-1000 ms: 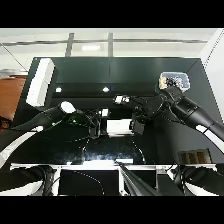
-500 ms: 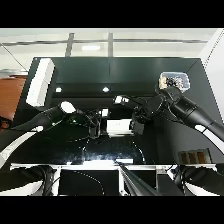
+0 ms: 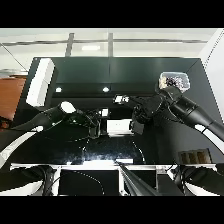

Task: Fold the box and place the chain.

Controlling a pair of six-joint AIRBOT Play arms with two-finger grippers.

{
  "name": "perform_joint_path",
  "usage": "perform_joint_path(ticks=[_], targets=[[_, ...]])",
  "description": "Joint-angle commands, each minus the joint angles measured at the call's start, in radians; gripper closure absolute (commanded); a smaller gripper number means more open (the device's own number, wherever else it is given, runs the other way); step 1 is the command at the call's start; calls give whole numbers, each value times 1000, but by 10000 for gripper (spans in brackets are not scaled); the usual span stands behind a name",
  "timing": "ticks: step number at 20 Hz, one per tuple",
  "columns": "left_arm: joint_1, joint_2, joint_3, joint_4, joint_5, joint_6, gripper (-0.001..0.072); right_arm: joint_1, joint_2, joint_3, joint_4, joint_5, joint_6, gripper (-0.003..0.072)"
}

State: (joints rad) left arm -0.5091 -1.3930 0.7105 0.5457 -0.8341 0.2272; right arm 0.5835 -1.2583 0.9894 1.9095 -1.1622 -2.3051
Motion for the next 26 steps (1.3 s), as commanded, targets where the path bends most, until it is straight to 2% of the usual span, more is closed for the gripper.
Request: perform_joint_path(ticks=[1,6,9,10,12,15,17,20,23,26], targets=[[-1,-1,0,0,0,1,229,0,1,24,1,-5,18,311],[-1,-1,0,0,0,1,229,-4,31,41,1,-27,62,312],[-1,-1,0,0,0,1,229,-66,68,41,1,-123,157,314],[-1,-1,0,0,0,1,229,-117,78,40,3,-182,202,382],[-1,-1,0,0,0,1,229,-242,101,18,66,-264,213,643],[-1,-1,0,1,0,1,229,-433,143,-121,385,-190,210,661],[-1,-1,0,0,0,1,229,-459,144,-226,576,-112,220,661],[-1,-1,0,1,0,1,229,-370,143,-321,615,12,354,661],[-1,-1,0,0,0,1,229,-275,140,-325,623,103,402,660],[-2,-1,0,1,0,1,229,-240,125,-325,623,159,430,661]])
